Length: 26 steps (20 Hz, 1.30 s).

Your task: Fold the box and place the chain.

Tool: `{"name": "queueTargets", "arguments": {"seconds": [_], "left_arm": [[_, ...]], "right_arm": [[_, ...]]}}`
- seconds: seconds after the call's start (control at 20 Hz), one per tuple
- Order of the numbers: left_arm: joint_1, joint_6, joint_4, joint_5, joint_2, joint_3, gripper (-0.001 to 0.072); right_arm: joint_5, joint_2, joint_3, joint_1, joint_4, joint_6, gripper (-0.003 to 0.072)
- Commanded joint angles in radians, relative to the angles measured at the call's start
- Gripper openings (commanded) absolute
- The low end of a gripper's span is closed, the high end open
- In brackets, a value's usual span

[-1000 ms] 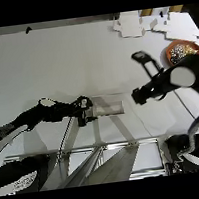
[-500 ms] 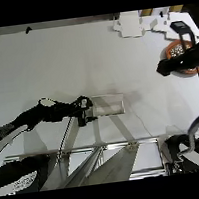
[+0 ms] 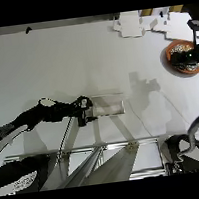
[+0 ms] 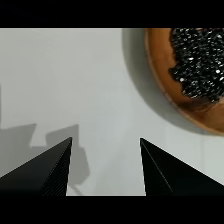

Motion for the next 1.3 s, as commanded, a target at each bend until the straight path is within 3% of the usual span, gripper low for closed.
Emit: {"name": "queueTargets", "arguments": {"seconds": [0.0, 0.2, 0.5, 1.1, 1.15, 1.25], "left_arm": [[0.000, 0.000, 0.000, 0.000, 0.000, 0.001, 0.0152], [0.000, 0.000, 0.000, 0.000, 0.000, 0.001, 0.0152], [0.000, 0.000, 0.000, 0.000, 0.000, 0.001, 0.0152], [0.000, 0.000, 0.000, 0.000, 0.000, 0.001, 0.0152], [0.000, 0.000, 0.000, 0.000, 0.000, 0.001, 0.0152], [0.000, 0.000, 0.000, 0.000, 0.000, 0.001, 0.0152]], "right_arm": [[-0.115, -0.064, 0.002, -0.059, 0.000, -0.008, 0.0473], [-0.135, -0.126, 0.047, -0.108, 0.010, -0.008, 0.0472], [-0.026, -0.239, 0.267, -0.112, 0.019, -0.008, 0.0464], [0.001, -0.307, 0.276, -0.112, 0.007, -0.008, 0.0454], [-0.002, -0.308, 0.276, -0.112, 0.004, -0.008, 0.0438], [-0.013, -0.310, 0.276, -0.112, -0.001, -0.008, 0.0290]]}}
